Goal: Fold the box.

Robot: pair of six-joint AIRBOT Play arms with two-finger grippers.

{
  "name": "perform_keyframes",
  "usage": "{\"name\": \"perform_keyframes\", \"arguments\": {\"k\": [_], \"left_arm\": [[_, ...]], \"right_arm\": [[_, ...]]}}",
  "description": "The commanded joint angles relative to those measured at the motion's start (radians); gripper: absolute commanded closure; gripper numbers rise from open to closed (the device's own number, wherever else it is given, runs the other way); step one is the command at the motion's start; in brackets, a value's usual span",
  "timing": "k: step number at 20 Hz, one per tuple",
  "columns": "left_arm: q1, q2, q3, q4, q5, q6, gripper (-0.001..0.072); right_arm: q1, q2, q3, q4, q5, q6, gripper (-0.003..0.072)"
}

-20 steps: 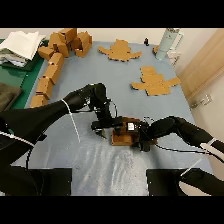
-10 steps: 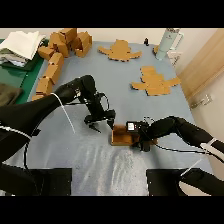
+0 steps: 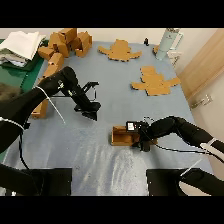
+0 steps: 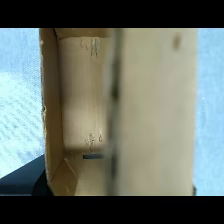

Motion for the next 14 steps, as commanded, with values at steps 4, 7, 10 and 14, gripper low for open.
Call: {"name": "perform_keyframes", "arguments": {"k": [4, 7, 10, 14], "left_arm": [[-0.004, 0.001, -0.032, 0.021, 0.156, 0.515, 0.0696], [-0.065, 0.034, -0.103, 0.019, 0.220, 0.603, 0.0698], [-0.148, 0.163, -0.243, 0.020, 0.371, 0.697, 0.0698], [-0.171, 0.351, -0.459, -0.187, 0.564, 1.099, 0.0694]], "right_arm": [[0.000, 0.001, 0.001, 0.000, 0.000, 0.000, 0.0175], [0.000, 0.001, 0.001, 0.000, 0.000, 0.000, 0.0174], [0.000, 0.001, 0.001, 0.000, 0.000, 0.000, 0.0174], [0.000, 0.001, 0.001, 0.000, 0.000, 0.000, 0.0174]]}}
